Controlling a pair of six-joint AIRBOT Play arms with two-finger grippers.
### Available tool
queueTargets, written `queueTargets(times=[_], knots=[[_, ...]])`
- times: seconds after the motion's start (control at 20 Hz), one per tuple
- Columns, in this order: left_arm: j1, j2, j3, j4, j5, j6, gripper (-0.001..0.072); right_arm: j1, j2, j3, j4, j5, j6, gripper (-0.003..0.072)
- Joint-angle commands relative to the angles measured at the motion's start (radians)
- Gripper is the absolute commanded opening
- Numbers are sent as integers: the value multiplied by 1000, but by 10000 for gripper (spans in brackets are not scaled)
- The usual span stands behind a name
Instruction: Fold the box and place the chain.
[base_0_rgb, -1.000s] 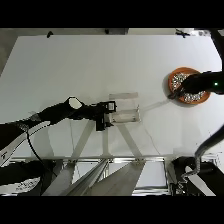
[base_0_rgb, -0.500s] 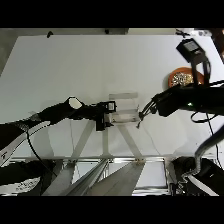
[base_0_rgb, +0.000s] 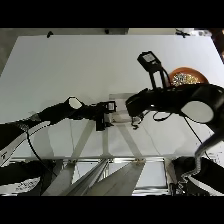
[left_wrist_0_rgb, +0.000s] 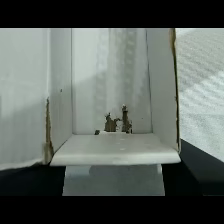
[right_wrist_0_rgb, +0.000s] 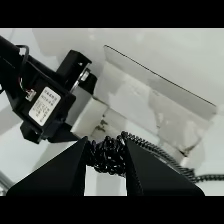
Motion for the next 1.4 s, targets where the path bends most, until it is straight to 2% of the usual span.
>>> queueTargets(times=[0.0,0.25,0.5,0.55,0.6,0.65,0.75,0.95,1.05,1.15,1.3,1.35], knots=[[-1,0,0,0,0,0,388,8,-95,-11,52,-29,3,10],[0,0,0,0,0,0,388,8,-201,-82,85,-115,2,10],[-1,0,0,0,1,0,388,22,-329,-97,141,-112,-1,16],[-1,0,0,0,1,0,388,22,-349,-97,140,-110,-1,85],[-1,0,0,0,0,0,388,22,-360,-97,140,-109,-1,199],[-1,0,0,0,0,0,388,22,-361,-97,140,-109,-1,244],[0,0,0,0,0,0,388,21,-340,-97,139,-104,-7,298],[-1,0,0,0,0,0,388,-32,-222,-97,137,-108,-67,298],[0,0,0,0,1,0,388,-81,-172,-97,137,-23,-158,297],[0,0,0,0,0,0,388,-160,-141,-97,137,120,-337,296],[-1,0,0,0,0,0,388,-322,-130,-101,154,308,-706,295],[0,0,0,0,0,0,388,-369,-130,-115,153,324,-845,295]])
